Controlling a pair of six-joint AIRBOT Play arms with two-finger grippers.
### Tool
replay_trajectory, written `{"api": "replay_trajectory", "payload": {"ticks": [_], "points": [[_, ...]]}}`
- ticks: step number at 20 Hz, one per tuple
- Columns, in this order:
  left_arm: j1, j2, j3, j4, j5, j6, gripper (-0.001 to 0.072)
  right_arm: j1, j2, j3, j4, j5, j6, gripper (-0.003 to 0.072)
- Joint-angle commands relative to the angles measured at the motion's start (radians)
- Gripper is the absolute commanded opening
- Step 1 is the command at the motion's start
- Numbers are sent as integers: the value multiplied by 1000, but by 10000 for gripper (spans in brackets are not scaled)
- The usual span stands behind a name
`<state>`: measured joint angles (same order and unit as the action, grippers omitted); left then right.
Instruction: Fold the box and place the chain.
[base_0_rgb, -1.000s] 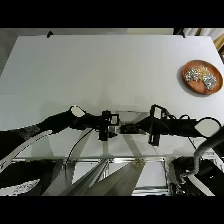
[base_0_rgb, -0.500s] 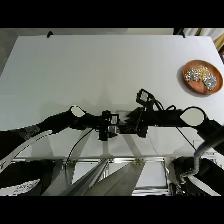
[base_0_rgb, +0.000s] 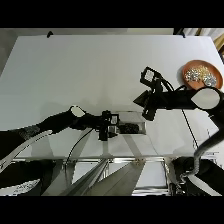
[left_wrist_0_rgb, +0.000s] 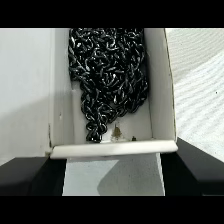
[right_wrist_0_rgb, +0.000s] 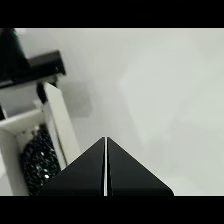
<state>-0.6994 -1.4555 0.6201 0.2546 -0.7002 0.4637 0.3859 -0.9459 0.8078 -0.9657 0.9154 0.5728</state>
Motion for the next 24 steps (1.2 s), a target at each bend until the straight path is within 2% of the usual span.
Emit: {"api": "replay_trajectory", "payload": {"ticks": [1, 3, 5, 6, 11, 16, 18, 21, 24], "points": [[0, 0, 0, 0, 0, 0, 255, -4, -105, 18, -59, 8, 7, 21], [0, 0, 0, 0, 0, 0, 255, 34, -162, 18, -41, 18, 7, 121], [0, 0, 0, 0, 0, 0, 255, 77, -163, 17, -44, 29, 5, 145], [0, 0, 0, 0, 0, 0, 255, 93, -157, 16, -48, 37, 3, 186], [0, 0, 0, 0, 0, 0, 255, 151, -124, -25, -61, 50, -5, 192], [0, 0, 0, 0, 0, 0, 255, 195, -123, -29, -60, 137, -2, 207], [0, 0, 0, 0, 0, 0, 255, 201, -123, -29, -67, 150, 8, 269], [0, 0, 0, 0, 0, 0, 255, 201, -123, -29, -75, 180, 9, 304], [0, 0, 0, 0, 0, 0, 255, 221, -123, -29, -92, 222, 30, 304]]}}
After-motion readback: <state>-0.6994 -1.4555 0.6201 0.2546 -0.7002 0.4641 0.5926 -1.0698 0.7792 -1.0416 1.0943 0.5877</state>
